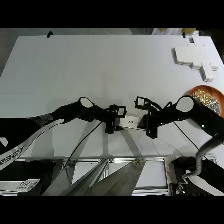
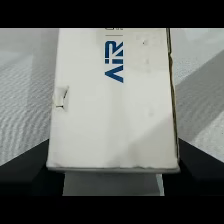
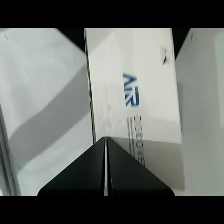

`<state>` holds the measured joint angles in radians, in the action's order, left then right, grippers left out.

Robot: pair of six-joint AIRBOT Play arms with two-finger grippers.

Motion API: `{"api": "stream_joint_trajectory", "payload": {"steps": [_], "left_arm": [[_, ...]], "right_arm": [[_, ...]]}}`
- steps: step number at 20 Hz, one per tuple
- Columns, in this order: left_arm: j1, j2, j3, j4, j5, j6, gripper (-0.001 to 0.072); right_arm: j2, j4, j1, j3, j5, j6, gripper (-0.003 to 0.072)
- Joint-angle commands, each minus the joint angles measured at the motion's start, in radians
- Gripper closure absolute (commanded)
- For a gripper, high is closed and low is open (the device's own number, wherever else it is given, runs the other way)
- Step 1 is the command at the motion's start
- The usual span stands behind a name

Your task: Fold the box and place the chain.

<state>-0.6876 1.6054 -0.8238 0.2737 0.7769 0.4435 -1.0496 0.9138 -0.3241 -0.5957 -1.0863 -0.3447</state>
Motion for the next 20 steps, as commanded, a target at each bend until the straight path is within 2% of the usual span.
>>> {"api": "stream_joint_trajectory", "payload": {"steps": [1,4,5,7,10,12,16,20], "left_arm": [[0.000,-0.001,0.000,0.000,-0.002,0.000,0.0320],[0.000,-0.001,0.000,0.000,-0.002,0.000,0.0320],[0.000,-0.001,0.000,0.000,-0.002,0.000,0.0320],[0.000,-0.001,0.000,0.000,-0.002,0.000,0.0320],[0.000,-0.001,0.000,0.000,-0.002,0.000,0.0320],[0.000,-0.001,0.000,0.000,-0.002,0.000,0.0320],[0.000,-0.001,0.000,0.000,-0.002,0.000,0.0320],[0.000,-0.001,0.000,0.000,-0.002,0.000,0.0320]], "right_arm": [[0.066,-0.020,0.003,-0.032,0.041,-0.035,0.0673],[0.110,0.020,0.071,-0.110,0.064,-0.209,0.0673],[0.119,0.089,0.099,-0.144,0.069,-0.342,0.0673],[0.131,0.322,0.156,-0.201,0.050,-0.652,0.0673],[0.110,0.645,0.269,-0.206,-0.126,-0.919,0.0673],[0.063,0.749,0.370,-0.182,-0.243,-0.978,0.0674],[-0.029,0.765,0.530,-0.125,-0.315,-1.094,0.0673],[-0.047,0.764,0.567,-0.126,-0.319,-1.097,0.0672]]}}
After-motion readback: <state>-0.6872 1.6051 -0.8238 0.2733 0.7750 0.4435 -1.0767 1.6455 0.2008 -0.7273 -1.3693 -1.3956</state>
